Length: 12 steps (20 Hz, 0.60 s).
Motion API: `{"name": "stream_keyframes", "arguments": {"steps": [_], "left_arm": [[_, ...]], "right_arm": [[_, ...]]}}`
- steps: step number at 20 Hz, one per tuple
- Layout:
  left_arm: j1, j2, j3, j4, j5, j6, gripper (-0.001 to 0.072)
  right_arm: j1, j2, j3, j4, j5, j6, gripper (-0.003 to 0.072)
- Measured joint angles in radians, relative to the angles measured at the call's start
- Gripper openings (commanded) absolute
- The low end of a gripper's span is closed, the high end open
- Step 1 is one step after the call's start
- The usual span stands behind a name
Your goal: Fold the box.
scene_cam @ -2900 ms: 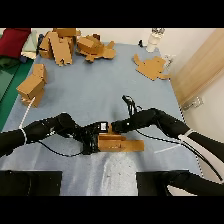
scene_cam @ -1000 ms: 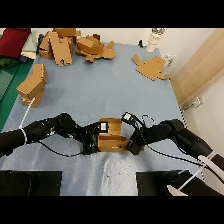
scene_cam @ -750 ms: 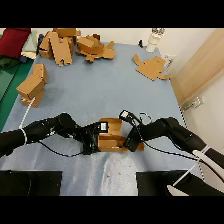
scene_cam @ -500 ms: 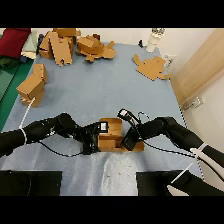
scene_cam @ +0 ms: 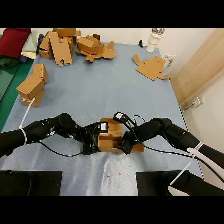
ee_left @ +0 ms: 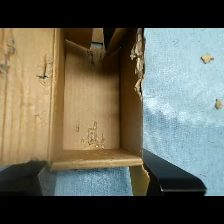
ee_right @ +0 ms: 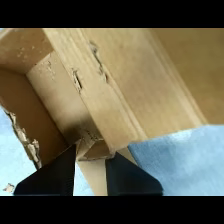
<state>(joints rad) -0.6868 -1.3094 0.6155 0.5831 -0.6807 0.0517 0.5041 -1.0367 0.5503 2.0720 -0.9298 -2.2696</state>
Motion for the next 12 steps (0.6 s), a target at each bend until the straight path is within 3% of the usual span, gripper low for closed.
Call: {"name": "stream_keyframes", "arguments": {"steps": [12], "left_arm": [[0.000, 0.000, 0.000, 0.000, 0.002, -0.001, 0.0332]], "right_arm": [[0.002, -0.037, 0.000, 0.114, 0.069, -0.040, 0.0266]]}}
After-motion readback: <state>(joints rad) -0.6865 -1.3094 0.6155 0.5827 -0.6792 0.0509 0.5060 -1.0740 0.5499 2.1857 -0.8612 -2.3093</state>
